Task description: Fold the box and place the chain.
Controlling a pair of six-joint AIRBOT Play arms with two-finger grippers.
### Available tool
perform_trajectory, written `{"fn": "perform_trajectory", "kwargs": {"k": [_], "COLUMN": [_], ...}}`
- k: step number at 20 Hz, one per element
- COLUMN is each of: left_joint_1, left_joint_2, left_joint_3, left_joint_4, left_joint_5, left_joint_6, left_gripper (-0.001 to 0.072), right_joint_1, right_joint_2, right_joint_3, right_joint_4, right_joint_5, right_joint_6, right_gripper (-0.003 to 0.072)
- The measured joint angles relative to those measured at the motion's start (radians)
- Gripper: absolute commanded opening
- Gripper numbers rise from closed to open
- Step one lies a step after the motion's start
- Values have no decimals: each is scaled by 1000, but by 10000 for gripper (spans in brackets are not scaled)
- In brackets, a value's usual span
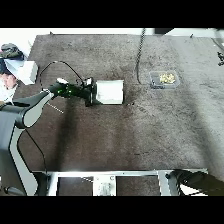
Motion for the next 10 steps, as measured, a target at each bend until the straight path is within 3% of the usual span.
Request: {"fn": "perform_trajectory", "kwargs": {"k": [5, 10], "left_joint_1": [0, 0], "left_joint_2": [0, 0], "left_joint_3": [0, 0], "left_joint_4": [0, 0], "left_joint_5": [0, 0], "left_joint_6": [0, 0], "left_gripper": [273, 273], "right_joint_1": [40, 47], "right_joint_2": [-49, -46], "right_joint_3": [-83, -47], "right_joint_4": [22, 30], "right_joint_5": [-77, -214], "right_joint_6": [-17, -24], "right_gripper": [16, 14]}}
